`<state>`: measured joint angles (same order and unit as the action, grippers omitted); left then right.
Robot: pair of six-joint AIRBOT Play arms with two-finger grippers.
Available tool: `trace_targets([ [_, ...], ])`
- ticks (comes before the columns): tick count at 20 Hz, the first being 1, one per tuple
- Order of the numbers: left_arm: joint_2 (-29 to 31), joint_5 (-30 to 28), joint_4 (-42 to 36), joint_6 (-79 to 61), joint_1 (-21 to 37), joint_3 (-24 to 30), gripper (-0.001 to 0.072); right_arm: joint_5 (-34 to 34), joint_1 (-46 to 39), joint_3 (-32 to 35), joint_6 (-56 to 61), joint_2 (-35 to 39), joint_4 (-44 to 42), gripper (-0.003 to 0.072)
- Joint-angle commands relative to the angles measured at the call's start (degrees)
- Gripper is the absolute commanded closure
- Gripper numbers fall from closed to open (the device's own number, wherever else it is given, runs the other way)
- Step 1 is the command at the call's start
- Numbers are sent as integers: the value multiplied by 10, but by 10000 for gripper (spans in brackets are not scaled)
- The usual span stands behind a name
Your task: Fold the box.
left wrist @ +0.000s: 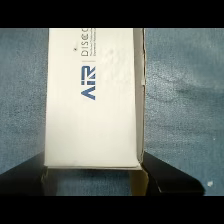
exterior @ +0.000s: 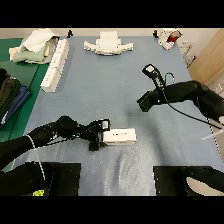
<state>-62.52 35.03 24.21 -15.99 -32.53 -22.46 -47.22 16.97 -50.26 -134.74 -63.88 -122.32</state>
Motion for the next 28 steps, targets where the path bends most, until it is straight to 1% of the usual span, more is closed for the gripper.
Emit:
trace_targets([
  [1, 0, 0, 0, 0, 0, 0, 204, -99, -38, -71, -68, -86, -43, 682],
  [4, 0, 0, 0, 0, 0, 0, 204, -85, -38, -79, -67, -97, -38, 681],
  [15, 3, 1, -2, 1, 0, -2, 204, -86, -38, -79, -67, -96, -34, 682],
  [18, 33, -2, 6, 36, 2, -2, 204, -88, -38, -79, -67, -96, -34, 681],
  [20, 73, -1, 40, 113, 10, -2, 204, -88, -38, -79, -67, -96, -34, 682],
  [21, 98, -1, 64, 177, 24, -2, 204, -88, -38, -79, -67, -96, -34, 682],
  [22, 128, 0, 105, 263, 48, -2, 204, -88, -38, -79, -67, -96, -34, 681],
  [23, 157, 1, 159, 350, 77, -2, 204, -88, -38, -79, -67, -96, -34, 681],
  [24, 191, 6, 233, 442, 117, -2, 204, -88, -38, -79, -67, -96, -34, 682],
  [26, 250, 30, 378, 595, 212, -2, 204, -88, -38, -79, -67, -96, -34, 681],
  [27, 273, 42, 437, 652, 271, -2, 204, -88, -38, -79, -67, -96, -34, 681],
  [28, 287, 50, 471, 683, 329, -2, 204, -88, -38, -79, -67, -96, -34, 682],
])
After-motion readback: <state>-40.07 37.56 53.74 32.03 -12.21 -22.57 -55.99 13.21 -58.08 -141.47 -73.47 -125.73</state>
